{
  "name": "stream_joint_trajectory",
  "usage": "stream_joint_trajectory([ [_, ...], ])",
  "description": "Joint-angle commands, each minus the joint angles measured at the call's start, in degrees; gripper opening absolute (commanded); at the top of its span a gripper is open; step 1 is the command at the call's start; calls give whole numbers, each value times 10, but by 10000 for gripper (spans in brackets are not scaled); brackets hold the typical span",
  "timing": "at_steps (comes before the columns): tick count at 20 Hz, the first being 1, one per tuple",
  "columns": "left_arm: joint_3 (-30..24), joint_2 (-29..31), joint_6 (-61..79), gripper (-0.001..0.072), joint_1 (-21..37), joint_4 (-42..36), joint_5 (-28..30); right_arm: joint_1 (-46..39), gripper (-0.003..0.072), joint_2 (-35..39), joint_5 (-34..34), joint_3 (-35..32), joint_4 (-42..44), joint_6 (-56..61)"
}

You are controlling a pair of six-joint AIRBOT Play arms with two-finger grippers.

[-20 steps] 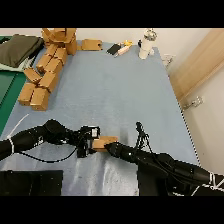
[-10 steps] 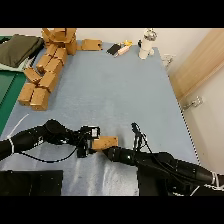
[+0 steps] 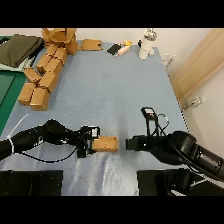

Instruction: Fold the box.

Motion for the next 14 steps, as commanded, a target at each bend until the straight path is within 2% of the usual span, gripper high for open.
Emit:
stream_joint_trajectory([
  [1, 0, 0, 0, 517, 0, 0, 0, -63, 3, -58, -108, 69, -73, -29],
  [8, 0, 0, 0, 516, -1, -1, 1, -82, 3, -177, -71, 93, -40, -30],
  [11, 0, 0, 0, 516, -3, -23, 9, -82, 3, -187, -32, 93, -37, -29],
  [14, 2, 6, -59, 516, -3, -26, 27, -82, 3, -187, -31, 93, -36, -24],
])
